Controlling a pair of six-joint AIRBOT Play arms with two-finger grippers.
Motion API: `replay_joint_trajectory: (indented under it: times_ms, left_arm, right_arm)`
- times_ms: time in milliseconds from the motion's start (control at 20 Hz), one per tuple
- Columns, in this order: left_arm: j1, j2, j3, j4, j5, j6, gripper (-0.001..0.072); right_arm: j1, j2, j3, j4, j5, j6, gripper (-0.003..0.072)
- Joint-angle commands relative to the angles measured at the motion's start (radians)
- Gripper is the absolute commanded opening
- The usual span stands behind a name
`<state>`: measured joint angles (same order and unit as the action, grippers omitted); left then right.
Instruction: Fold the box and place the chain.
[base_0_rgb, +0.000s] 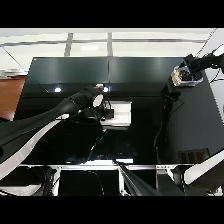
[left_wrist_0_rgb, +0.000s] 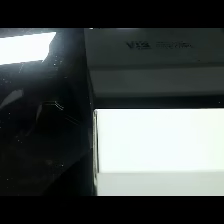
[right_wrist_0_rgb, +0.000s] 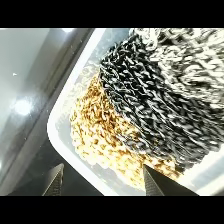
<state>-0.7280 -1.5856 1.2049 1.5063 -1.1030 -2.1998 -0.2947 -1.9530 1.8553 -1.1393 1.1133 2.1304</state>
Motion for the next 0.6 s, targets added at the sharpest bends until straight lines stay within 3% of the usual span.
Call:
replay_joint_trajectory:
  times_ms: [0, 550]
  left_arm:
    - [0.001, 0.001, 0.0, 0.001, -0.001, 0.0, 0.003]
    - [0.001, 0.001, 0.0, 0.001, 0.002, 0.0, 0.003]
  right_arm:
    - [-0.007, -0.06, 0.051, 0.056, 0.025, 0.031, 0.0551]
    - [-0.006, -0.068, 0.05, 0.031, 0.023, 0.03, 0.0551]
